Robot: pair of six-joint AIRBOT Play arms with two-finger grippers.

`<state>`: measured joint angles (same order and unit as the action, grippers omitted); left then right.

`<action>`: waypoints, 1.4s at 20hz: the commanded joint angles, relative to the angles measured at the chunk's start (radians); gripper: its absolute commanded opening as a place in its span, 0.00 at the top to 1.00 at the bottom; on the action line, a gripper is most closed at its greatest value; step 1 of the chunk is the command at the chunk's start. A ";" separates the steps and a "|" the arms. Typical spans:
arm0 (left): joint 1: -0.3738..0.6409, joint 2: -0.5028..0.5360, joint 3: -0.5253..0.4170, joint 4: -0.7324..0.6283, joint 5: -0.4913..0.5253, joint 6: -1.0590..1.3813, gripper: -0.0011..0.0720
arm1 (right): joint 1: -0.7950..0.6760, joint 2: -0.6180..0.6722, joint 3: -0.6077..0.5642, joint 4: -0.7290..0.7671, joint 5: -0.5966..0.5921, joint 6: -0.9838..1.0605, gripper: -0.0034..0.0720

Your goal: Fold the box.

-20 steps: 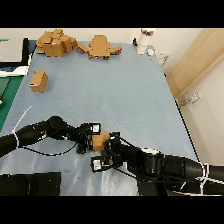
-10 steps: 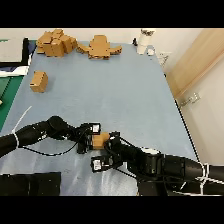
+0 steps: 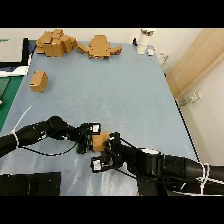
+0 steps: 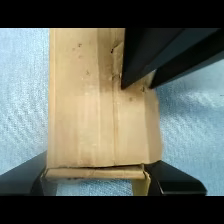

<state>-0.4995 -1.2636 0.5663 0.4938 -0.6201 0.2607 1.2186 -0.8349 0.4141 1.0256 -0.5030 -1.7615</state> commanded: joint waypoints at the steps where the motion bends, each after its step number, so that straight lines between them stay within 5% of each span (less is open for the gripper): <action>1: 0.000 -0.001 0.000 0.000 0.000 0.000 0.16 | -0.001 0.020 0.005 0.004 0.018 -0.001 0.41; 4: 0.000 -0.001 0.000 0.000 0.000 0.000 0.16 | -0.001 0.023 0.004 0.002 0.014 -0.001 0.32; 28: 0.000 -0.001 0.000 0.000 0.000 0.000 0.16 | -0.001 0.038 0.063 -0.140 -0.051 0.000 0.36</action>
<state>-0.4995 -1.2636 0.5663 0.4938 -0.6205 0.2607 1.2179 -0.8036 0.4755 0.9073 -0.5446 -1.7622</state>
